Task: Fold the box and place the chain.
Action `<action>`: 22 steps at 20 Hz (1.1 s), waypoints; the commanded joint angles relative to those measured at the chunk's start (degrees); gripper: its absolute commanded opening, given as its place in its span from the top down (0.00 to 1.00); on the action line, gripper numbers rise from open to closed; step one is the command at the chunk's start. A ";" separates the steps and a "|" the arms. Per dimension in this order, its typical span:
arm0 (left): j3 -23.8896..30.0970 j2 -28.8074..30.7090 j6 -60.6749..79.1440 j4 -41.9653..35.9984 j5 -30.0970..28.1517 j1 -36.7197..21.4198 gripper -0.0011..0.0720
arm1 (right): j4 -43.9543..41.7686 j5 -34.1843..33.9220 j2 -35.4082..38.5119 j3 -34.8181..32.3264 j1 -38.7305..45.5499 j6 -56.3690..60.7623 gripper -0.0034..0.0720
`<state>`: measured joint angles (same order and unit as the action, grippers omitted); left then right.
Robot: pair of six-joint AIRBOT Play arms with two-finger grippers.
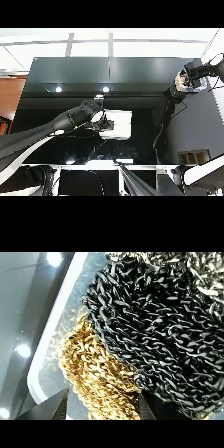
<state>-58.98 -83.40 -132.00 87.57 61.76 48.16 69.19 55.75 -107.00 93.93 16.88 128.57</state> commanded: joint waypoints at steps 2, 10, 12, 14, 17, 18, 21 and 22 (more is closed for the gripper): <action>-0.04 -0.02 0.02 0.00 0.00 0.02 0.94 | 1.38 -0.04 -0.48 0.11 0.00 -0.85 0.31; -0.04 -0.02 0.00 0.00 0.00 0.02 0.94 | -0.15 2.19 -0.44 3.06 -0.17 -12.09 0.94; -0.04 -0.02 0.02 0.00 0.00 0.02 0.94 | -0.17 2.54 1.55 4.31 -0.20 -15.98 0.94; -0.04 -0.02 0.02 0.00 0.00 0.00 0.94 | -0.17 2.58 4.94 4.33 -0.09 -20.76 0.94; -0.04 -0.02 0.00 0.00 0.00 0.02 0.94 | -0.17 3.85 11.34 4.33 -0.11 -28.44 0.94; -0.04 -0.02 0.02 0.00 0.00 0.00 0.94 | -0.17 4.39 13.66 4.33 -0.11 -30.45 0.94; -0.04 -0.02 0.00 0.00 0.00 0.00 0.94 | -0.15 4.96 21.70 4.33 -0.11 -34.86 0.94; -0.04 -0.02 0.00 0.00 0.00 0.02 0.94 | -0.17 4.85 24.76 4.33 -0.11 -35.91 0.94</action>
